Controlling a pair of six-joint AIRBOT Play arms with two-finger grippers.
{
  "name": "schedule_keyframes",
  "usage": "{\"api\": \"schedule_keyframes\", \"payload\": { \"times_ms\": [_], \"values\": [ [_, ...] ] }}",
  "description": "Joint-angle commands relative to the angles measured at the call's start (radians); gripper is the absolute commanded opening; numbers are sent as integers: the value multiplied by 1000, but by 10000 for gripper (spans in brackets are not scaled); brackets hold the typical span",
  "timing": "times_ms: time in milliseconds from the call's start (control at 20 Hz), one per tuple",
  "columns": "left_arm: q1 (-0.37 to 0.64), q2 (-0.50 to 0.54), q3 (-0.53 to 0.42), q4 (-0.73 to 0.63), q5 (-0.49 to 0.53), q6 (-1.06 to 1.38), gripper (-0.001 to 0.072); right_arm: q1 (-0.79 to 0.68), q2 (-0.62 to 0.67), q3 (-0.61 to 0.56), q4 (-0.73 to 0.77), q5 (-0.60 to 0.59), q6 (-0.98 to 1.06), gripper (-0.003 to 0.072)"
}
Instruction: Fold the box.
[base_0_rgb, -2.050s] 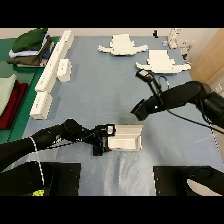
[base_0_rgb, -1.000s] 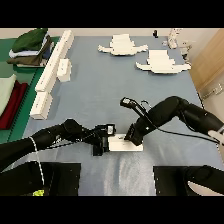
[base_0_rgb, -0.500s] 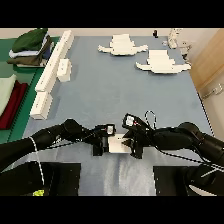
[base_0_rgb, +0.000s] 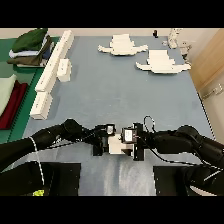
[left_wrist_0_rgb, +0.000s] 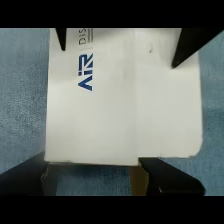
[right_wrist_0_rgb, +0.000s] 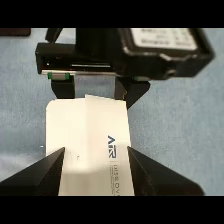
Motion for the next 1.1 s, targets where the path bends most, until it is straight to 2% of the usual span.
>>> {"api": "schedule_keyframes", "payload": {
  "times_ms": [0, 250, 750, 1050],
  "values": [
    [0, 0, 0, 0, 0, 0, 511, 2, -45, 0, -19, 34, -71, 601],
    [0, 0, 0, 0, 0, 0, 511, 2, -73, 1, -33, 45, -97, 578],
    [0, 0, 0, 0, 0, 0, 511, 2, -72, 29, -83, 79, -97, 577],
    [0, 0, 1, 0, 0, 0, 511, 1, -29, 32, -98, 79, -96, 578]
  ]
}}
